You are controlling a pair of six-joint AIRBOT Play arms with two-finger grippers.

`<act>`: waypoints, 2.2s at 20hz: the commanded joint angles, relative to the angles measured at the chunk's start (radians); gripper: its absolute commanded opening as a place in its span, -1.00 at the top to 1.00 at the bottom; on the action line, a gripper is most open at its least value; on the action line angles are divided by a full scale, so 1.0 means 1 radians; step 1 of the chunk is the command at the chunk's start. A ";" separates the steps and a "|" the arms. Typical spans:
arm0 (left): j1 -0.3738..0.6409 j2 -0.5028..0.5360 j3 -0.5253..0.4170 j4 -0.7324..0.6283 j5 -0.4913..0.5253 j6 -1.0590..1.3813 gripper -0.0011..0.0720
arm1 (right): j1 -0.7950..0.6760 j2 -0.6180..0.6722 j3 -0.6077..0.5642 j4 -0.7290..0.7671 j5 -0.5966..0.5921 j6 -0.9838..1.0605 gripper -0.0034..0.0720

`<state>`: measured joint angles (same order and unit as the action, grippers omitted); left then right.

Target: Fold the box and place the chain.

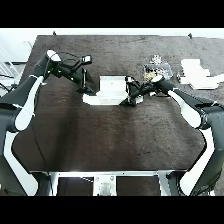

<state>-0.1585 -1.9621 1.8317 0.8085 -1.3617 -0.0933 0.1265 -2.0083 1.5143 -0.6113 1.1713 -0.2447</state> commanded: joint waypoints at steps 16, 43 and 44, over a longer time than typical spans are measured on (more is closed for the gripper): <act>-0.136 -0.018 -0.054 0.203 0.148 -0.039 -0.88 | 0.001 0.000 0.000 0.000 0.001 0.001 -0.64; -0.140 -0.023 -0.090 -0.007 0.147 -0.001 0.17 | 0.001 0.000 0.000 0.000 0.001 0.000 -0.64; -0.140 -0.023 -0.090 -0.011 0.153 -0.001 0.17 | 0.001 0.000 0.000 0.000 0.000 0.000 -0.64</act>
<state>-0.2977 -1.9839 1.7424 0.8429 -1.2270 -0.0998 0.1265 -2.0083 1.5143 -0.6117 1.1721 -0.2443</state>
